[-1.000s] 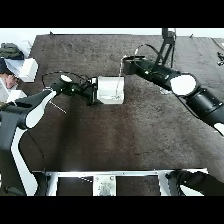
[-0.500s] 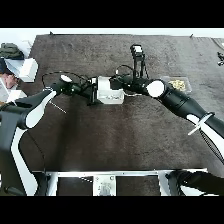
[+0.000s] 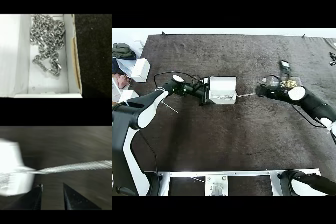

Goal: Fold the box and place the chain.

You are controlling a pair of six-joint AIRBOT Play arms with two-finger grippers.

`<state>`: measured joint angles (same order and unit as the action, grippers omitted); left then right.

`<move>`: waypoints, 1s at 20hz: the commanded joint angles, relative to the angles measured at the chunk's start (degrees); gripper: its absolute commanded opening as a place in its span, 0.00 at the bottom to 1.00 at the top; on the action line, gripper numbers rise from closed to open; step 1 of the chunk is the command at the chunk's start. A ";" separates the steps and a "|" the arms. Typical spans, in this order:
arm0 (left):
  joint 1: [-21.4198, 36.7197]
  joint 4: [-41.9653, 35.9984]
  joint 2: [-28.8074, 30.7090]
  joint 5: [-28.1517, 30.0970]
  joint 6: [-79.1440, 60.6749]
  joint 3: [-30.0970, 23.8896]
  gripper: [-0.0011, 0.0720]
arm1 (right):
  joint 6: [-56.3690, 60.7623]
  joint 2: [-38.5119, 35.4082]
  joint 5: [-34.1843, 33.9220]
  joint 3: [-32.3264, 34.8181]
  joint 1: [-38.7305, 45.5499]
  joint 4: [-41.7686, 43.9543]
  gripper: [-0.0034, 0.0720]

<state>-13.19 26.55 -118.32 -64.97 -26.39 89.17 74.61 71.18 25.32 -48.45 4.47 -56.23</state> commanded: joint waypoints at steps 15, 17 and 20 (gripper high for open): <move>0.02 0.02 0.04 0.00 -0.02 0.00 0.47 | 1.92 18.78 -12.33 -5.53 7.26 7.37 0.54; 0.02 0.02 0.04 0.00 -0.02 0.00 0.47 | 1.95 21.53 -11.63 -7.87 7.26 7.72 0.54; 0.02 0.02 0.04 0.00 -0.02 0.00 0.47 | 2.14 23.23 -12.96 -8.72 7.26 8.17 0.08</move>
